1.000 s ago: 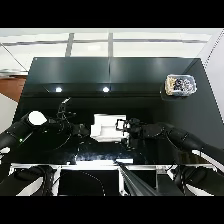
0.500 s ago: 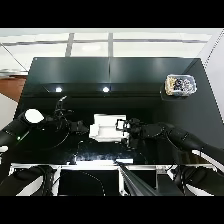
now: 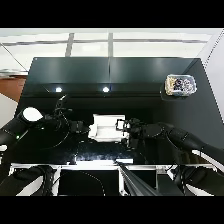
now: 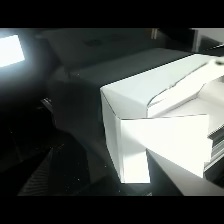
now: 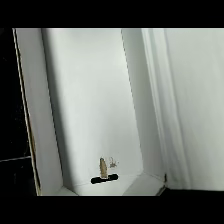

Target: Fold the box and place the chain.

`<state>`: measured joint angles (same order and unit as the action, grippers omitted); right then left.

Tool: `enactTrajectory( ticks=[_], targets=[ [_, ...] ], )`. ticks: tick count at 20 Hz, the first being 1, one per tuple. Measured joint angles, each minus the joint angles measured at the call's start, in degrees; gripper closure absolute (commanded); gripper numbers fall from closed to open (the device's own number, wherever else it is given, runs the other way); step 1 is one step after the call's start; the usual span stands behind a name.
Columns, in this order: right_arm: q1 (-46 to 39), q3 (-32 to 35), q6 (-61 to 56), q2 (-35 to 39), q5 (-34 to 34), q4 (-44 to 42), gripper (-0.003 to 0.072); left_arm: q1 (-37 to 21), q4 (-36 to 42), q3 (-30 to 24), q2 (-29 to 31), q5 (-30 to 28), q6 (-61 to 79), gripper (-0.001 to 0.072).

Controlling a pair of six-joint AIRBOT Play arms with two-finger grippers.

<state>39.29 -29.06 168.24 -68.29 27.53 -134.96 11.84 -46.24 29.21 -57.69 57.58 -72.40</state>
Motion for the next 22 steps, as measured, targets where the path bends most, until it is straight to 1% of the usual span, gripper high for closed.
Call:
enactTrajectory(
  ticks=[4,7,14,18,22],
  targets=[
    [0.0,0.0,0.0,0.0,0.0,0.0,0.0291,0.5,0.4,0.0,0.0,0.0,0.2,0.0023],
    [0.0,0.0,0.0,0.0,0.0,0.0,0.0292,2.9,0.5,0.0,0.0,-0.3,0.1,0.0023],
    [0.0,0.0,0.0,0.0,0.0,0.0,0.0292,11.0,-0.1,0.0,0.0,-6.8,-4.9,0.0023],
    [0.0,0.0,0.0,0.0,-0.1,0.0,0.0291,14.2,-3.0,0.0,0.0,-9.6,-9.6,0.0023],
    [0.0,0.0,0.0,0.0,-0.1,0.0,0.0292,16.8,-4.2,0.1,0.0,-13.1,-13.4,0.0024]
  ],
)
